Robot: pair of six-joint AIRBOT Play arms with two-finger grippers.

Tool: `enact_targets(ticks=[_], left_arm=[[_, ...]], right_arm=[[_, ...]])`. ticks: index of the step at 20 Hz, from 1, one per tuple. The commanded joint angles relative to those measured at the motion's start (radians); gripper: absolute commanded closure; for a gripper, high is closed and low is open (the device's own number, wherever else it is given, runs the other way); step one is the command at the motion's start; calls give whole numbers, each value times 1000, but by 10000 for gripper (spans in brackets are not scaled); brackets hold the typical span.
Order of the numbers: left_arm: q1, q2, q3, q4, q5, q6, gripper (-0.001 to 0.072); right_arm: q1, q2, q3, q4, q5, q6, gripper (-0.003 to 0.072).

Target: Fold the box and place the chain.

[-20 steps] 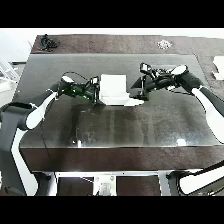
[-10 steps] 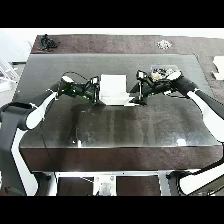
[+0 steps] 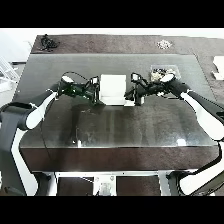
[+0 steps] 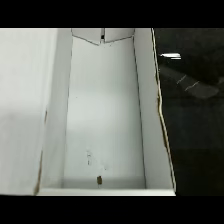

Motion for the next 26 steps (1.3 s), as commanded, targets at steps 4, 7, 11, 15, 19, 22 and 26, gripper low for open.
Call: enact_targets(ticks=[4, 7, 11, 15, 19, 22, 26], left_arm=[[-1, 0, 0, 0, -3, 0, 251], [-1, 0, 0, 0, -3, 0, 250], [-1, 0, 0, 0, -3, 0, 251], [-1, 0, 0, 0, -3, 0, 250], [-1, 0, 0, 0, -3, 0, 251], [-1, 0, 0, 0, -3, 0, 251], [0, 0, 0, 0, -3, 0, 251]], right_arm=[[29, -24, 0, 47, -37, -66, 486], [32, -33, 0, 50, -55, -90, 475], [32, -34, 0, 52, -55, -138, 266], [32, -34, 0, 52, -56, -164, 142], [32, -34, 0, 28, -56, -163, 111], [32, -34, 0, 30, -63, -163, 111], [32, -34, 0, 29, -63, -161, 348]])
